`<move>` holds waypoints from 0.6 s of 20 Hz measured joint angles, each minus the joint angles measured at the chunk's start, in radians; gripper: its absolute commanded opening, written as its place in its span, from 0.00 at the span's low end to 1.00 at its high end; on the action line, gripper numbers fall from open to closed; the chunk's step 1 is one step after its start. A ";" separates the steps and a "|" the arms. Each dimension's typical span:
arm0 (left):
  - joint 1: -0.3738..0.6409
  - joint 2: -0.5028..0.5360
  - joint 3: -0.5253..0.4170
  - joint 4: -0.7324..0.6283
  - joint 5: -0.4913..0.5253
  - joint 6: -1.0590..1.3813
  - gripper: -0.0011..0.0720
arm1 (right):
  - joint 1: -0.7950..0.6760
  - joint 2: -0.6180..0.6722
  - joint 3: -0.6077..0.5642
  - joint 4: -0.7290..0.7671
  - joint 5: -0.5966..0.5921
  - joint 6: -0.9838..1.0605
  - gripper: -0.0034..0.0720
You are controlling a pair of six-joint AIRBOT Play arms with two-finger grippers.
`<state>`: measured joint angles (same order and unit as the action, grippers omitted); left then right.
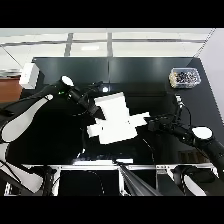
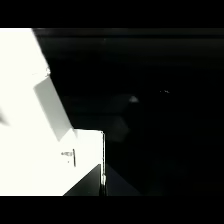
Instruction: Fold the box and place the chain.
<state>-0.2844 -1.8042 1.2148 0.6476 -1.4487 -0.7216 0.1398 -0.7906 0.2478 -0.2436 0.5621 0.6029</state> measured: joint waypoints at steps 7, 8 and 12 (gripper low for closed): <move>-0.013 0.028 0.017 0.042 0.000 0.008 0.05 | -0.019 0.000 0.084 -0.088 0.059 -0.005 0.85; -0.022 0.057 0.009 0.059 0.010 0.010 0.05 | -0.030 0.000 0.140 -0.142 0.100 -0.007 0.85; -0.088 0.215 -0.080 0.123 0.184 0.097 0.05 | -0.045 0.000 0.310 -0.365 0.255 -0.023 0.85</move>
